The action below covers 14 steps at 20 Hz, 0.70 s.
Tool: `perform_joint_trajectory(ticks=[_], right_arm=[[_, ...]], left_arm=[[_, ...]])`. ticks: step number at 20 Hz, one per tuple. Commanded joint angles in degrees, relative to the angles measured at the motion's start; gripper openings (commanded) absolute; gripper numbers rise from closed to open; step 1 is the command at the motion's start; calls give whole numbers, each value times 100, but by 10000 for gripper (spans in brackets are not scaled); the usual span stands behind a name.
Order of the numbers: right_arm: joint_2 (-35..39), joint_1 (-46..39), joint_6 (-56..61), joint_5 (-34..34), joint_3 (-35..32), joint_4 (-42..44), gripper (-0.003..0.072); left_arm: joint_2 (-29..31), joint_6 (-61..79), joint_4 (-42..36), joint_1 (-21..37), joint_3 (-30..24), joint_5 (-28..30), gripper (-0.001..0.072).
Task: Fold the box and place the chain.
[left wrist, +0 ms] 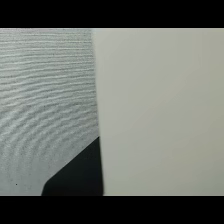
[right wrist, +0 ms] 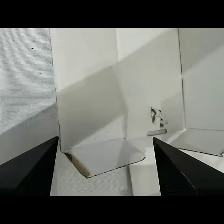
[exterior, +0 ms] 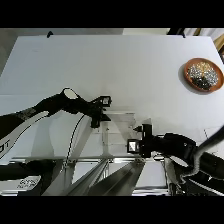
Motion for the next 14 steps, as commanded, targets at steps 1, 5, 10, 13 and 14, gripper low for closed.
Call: perform_joint_trajectory(ticks=[1, 5, 10, 13, 14], right_arm=[[-155, -2, -17, -404, -11, -76, 642], [-155, -2, -114, -483, 33, -74, 642], [-155, -518, -328, -170, 448, -46, 643], [-155, -1054, -363, -26, 750, 59, 643], [-155, -1099, -363, -28, 774, 184, 641]], left_arm=[[-2, 0, 2, -2, 0, 0, 12], [-2, 2, 0, -2, 0, 0, 12], [-2, 0, 2, -2, 0, 0, 12], [-2, 0, 0, -2, 0, 0, 12], [-2, 0, 2, -4, 0, 0, 12]])
